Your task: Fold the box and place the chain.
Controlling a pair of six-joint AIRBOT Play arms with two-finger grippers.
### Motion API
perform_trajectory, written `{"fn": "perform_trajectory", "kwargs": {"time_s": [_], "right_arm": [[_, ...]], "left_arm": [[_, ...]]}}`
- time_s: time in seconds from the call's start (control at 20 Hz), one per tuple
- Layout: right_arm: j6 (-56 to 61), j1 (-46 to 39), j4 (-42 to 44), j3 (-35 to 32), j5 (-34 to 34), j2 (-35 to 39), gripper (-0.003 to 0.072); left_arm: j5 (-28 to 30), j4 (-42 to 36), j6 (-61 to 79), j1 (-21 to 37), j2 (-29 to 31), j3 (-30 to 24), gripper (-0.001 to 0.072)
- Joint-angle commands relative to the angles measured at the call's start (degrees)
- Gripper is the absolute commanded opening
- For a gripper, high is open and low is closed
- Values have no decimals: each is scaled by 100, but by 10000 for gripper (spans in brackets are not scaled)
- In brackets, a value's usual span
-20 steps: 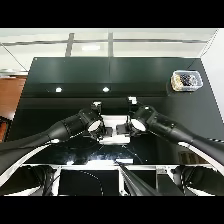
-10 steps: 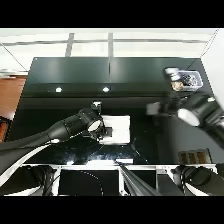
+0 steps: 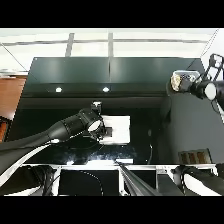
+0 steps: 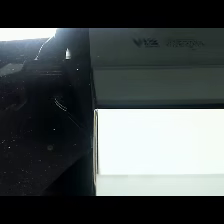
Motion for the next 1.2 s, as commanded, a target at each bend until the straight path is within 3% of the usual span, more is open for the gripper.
{"fn": "perform_trajectory", "kwargs": {"time_s": [0.0,0.15,0.25,0.4,0.55,1.15], "right_arm": [[-590,-509,1073,1447,-68,-1445,671],[-70,-671,1502,2999,1314,-2688,671],[114,-713,1808,3477,1346,-3064,672],[544,-732,1864,3565,1067,-3134,671],[1574,-894,1915,3565,1316,-3158,671],[1810,-1023,2428,3565,1676,-3582,638]], "left_arm": [[-2,0,2,0,-2,-2,30],[-2,0,2,0,-2,-2,30],[-2,0,2,2,-2,-2,29],[-2,0,2,2,-2,-2,30],[-2,0,2,2,-2,-2,30],[-2,0,2,2,-2,-2,29]]}}
